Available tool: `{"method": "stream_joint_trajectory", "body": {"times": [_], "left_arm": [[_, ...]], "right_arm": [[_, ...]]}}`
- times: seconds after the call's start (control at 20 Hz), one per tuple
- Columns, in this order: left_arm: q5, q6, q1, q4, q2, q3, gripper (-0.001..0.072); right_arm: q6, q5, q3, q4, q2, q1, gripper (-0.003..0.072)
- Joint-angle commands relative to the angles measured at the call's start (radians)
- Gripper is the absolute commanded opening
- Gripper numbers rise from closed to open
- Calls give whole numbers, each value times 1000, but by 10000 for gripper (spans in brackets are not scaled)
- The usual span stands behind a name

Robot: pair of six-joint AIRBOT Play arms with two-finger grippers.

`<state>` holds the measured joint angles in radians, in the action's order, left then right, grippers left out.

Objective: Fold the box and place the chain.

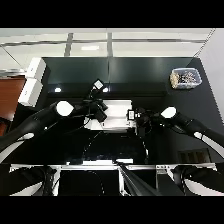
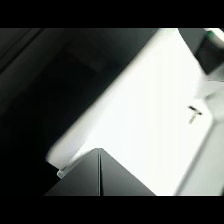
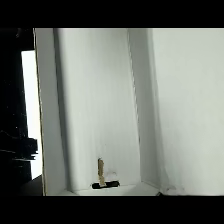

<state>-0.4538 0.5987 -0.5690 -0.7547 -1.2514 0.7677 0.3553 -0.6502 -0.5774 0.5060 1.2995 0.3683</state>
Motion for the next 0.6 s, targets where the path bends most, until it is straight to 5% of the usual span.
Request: {"method": "stream_joint_trajectory", "body": {"times": [0.0, 0.3, 0.55], "left_arm": [[-75, -1, 13, -37, -104, 65, 27], [-264, 8, 16, -52, -202, 127, 26], [-305, 7, 34, -104, -201, 169, 26]], "right_arm": [[0, -1, 0, 0, 0, 0, 304], [0, -1, 0, 0, 0, 0, 303], [0, -1, 0, 0, 0, 0, 304]]}}
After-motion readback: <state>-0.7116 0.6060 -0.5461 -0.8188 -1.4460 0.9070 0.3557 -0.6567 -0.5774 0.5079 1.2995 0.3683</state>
